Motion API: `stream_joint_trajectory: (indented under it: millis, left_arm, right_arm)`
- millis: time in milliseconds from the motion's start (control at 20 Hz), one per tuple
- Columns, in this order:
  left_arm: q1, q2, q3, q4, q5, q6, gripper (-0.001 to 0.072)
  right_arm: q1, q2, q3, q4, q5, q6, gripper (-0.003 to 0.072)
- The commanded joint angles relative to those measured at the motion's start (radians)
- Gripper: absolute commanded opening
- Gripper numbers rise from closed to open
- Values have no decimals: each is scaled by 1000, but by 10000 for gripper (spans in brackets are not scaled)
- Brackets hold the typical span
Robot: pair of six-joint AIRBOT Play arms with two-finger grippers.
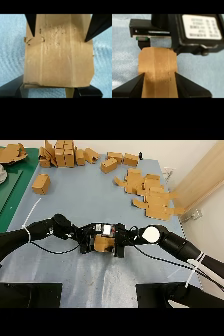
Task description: Fold the box.
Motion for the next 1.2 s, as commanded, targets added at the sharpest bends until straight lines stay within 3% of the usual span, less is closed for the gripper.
stream_joint_trajectory:
  millis: [0,50,150,400,1000,1150]
  left_arm:
    - [0,0,1,0,0,0,523]
    - [0,0,1,0,0,0,523]
    - [0,0,1,0,0,0,522]
    - [0,0,1,0,0,0,523]
    - [0,0,1,0,0,0,522]
    - [0,0,1,0,0,0,522]
  right_arm:
    - [13,-5,0,-5,-10,-43,571]
    - [15,-7,0,-4,-10,-57,570]
    - [15,-17,0,-8,-10,-86,498]
    - [16,-19,0,-30,-11,-109,438]
    - [15,12,0,-56,-18,-115,397]
    - [15,12,0,-79,-38,-115,334]
